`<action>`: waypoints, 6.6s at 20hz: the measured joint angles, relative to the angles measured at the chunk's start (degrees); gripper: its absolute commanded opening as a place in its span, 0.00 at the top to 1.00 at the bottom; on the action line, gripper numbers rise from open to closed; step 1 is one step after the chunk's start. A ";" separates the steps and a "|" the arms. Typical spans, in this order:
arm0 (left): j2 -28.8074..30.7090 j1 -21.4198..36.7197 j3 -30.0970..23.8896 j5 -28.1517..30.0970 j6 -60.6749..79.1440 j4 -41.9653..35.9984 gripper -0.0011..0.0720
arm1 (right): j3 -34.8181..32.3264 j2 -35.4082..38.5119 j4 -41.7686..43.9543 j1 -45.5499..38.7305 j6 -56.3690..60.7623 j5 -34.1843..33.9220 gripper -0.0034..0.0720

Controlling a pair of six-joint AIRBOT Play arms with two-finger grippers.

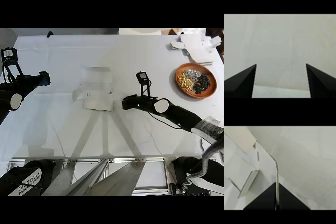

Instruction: Fold the box and place the chain.

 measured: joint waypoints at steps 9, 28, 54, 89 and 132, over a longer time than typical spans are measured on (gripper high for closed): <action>0.00 0.00 0.00 -0.02 0.00 0.02 0.03 | -2.75 0.92 -3.91 0.42 0.57 -1.11 0.95; 0.00 0.00 0.00 0.11 0.00 0.02 0.03 | -2.91 1.29 -8.59 0.42 1.53 1.42 0.94; -14.62 -1.05 14.27 -37.99 80.06 -52.92 0.15 | -2.91 1.29 -8.61 0.42 1.55 1.42 0.94; -34.27 -2.45 15.87 -46.25 110.92 -80.19 0.97 | -2.91 1.31 -8.61 0.42 1.57 1.18 0.94; -15.96 -2.51 15.87 -56.37 112.30 -67.08 0.98 | -2.93 17.09 -7.26 -4.52 1.55 -3.54 0.16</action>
